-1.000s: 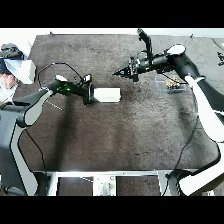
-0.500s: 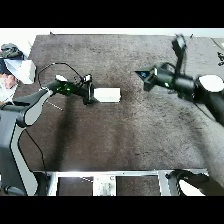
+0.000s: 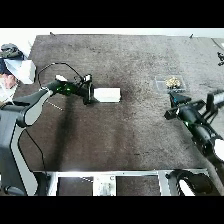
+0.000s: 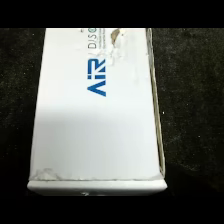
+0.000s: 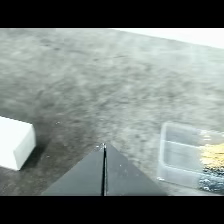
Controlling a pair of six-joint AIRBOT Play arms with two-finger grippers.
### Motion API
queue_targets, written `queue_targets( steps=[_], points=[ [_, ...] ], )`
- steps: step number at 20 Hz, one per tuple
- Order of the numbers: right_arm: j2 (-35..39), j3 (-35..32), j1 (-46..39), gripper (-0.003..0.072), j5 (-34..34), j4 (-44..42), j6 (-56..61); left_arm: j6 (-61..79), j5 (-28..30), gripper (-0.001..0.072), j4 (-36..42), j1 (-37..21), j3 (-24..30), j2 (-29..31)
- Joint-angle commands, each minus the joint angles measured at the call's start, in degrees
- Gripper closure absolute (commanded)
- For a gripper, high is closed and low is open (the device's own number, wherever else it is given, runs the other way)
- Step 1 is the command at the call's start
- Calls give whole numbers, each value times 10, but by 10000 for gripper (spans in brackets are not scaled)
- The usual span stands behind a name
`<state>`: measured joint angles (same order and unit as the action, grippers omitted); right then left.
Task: Fold the box and place the chain.
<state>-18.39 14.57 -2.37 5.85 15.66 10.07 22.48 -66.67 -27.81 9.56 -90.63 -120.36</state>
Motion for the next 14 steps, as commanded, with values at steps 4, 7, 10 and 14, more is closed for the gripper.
queue_targets(
  steps=[4, 7, 10, 14],
  points=[
    [112, -86, 0, 699, -24, 2, 1, 0, 0, 386, 0, 0, 0, 0],
    [111, -89, 0, 699, -25, 1, 1, 0, 0, 387, 0, 0, 0, 0],
    [111, -89, 0, 699, -24, 1, 1, 0, -8, 635, 0, 0, -1, 0],
    [111, -89, 0, 699, -25, 1, 1, -2, -20, 699, 30, 0, -6, 1]
  ],
)
